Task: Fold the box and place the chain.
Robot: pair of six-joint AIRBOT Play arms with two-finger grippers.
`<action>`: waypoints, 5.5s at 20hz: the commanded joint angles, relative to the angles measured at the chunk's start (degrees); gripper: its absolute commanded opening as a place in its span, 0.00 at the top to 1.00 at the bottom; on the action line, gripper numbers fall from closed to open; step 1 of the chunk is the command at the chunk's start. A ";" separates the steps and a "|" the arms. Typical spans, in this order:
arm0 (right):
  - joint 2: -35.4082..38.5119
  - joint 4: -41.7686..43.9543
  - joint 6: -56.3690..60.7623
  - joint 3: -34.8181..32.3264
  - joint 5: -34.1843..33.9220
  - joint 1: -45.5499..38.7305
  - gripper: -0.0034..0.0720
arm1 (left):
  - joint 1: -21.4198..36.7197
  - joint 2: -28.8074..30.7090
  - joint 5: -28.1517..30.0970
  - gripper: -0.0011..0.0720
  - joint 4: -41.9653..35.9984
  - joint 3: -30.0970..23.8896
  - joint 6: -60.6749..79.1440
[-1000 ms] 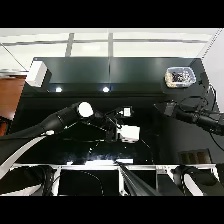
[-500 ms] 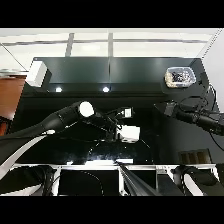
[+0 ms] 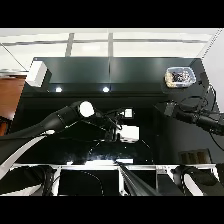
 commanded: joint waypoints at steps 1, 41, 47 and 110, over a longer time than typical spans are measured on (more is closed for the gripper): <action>0.02 0.00 0.02 0.00 0.20 0.00 0.89 | 0.00 0.31 0.07 0.01 -0.50 0.09 -1.03; 0.02 -1.22 0.04 0.02 -0.09 -3.19 0.89 | -1.31 -2.19 2.62 0.51 10.62 -0.04 -11.82; 0.02 -1.57 0.02 0.00 1.44 -5.51 0.89 | 22.62 7.17 -7.69 0.51 16.44 -0.09 -20.74; 9.73 -39.41 16.26 0.17 -1.90 -8.11 0.90 | 37.73 45.90 5.68 0.94 23.69 -22.21 -62.27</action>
